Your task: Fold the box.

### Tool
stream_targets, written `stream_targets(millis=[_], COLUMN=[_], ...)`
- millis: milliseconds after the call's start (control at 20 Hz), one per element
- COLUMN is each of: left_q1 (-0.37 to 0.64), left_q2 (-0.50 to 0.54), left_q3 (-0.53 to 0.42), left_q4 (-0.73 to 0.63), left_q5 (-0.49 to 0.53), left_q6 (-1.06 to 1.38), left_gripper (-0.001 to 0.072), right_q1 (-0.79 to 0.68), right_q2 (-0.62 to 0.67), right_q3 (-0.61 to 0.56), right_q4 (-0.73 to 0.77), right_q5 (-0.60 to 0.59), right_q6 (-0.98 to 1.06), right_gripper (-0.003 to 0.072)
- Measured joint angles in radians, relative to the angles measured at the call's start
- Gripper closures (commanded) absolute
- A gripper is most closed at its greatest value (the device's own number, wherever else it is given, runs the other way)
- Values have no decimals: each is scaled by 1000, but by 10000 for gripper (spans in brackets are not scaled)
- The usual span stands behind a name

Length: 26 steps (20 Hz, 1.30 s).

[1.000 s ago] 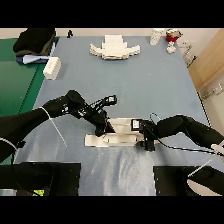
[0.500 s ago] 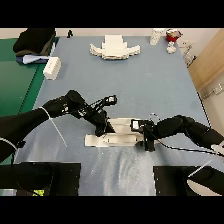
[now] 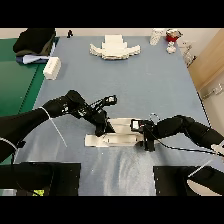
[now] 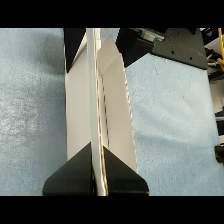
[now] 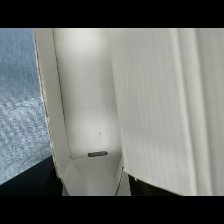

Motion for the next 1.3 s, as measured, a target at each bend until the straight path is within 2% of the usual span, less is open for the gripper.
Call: stream_targets(millis=[1300], left_q1=[0], left_q2=[0], left_q3=[0], left_q4=[-1], left_q5=[-2], left_q6=[-24], left_gripper=[693], right_q1=[0], right_q2=[0], right_q3=[0], right_q4=[0], right_q5=[-2], right_q6=[0], right_gripper=[235])
